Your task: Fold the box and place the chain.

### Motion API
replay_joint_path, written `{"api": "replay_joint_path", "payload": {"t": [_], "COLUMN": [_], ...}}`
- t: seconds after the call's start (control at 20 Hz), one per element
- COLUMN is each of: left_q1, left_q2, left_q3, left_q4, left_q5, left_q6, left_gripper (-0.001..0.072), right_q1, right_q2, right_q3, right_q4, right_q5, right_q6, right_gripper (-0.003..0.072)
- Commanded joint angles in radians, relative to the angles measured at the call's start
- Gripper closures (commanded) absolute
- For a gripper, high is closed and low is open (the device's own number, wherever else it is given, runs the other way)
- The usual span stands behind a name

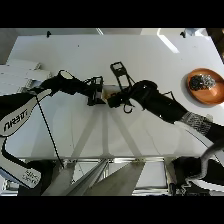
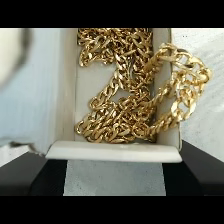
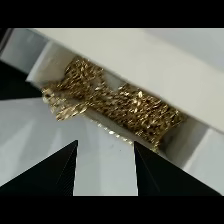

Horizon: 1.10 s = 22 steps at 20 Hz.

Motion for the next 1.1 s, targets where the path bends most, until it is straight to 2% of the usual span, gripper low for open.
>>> {"api": "replay_joint_path", "payload": {"t": [0.0, 0.2, 0.35, 0.55, 0.75, 0.95, 1.05], "left_q1": [0.001, 0.001, 0.001, 0.001, 0.001, 0.001, 0.001], "left_q2": [0.001, 0.001, 0.001, 0.001, 0.001, 0.001, 0.001], "left_q3": [0.0, 0.0, 0.0, 0.0, 0.0, 0.0, 0.0], "left_q4": [0.0, 0.0, 0.0, 0.0, 0.0, 0.0, 0.0], "left_q5": [0.0, 0.0, 0.0, 0.0, 0.0, 0.0, 0.0], "left_q6": [0.0, 0.0, 0.0, 0.0, 0.0, 0.0, 0.0], "left_gripper": [0.0414, 0.0414, 0.0414, 0.0414, 0.0414, 0.0414, 0.0414], "right_q1": [0.057, 0.072, 0.081, 0.062, 0.032, 0.032, 0.032], "right_q2": [0.003, 0.003, 0.003, -0.005, -0.059, -0.11, -0.13], "right_q3": [0.0, -0.042, -0.097, -0.174, -0.183, -0.183, -0.183], "right_q4": [-0.001, 0.011, 0.031, -0.021, -0.071, -0.074, -0.08], "right_q5": [0.039, 0.1, 0.084, -0.119, -0.147, -0.274, -0.265], "right_q6": [0.014, 0.125, 0.174, 0.364, 0.481, 0.536, 0.537], "right_gripper": [0.03, 0.03, 0.03, 0.0299, 0.03, 0.0317, 0.033]}}
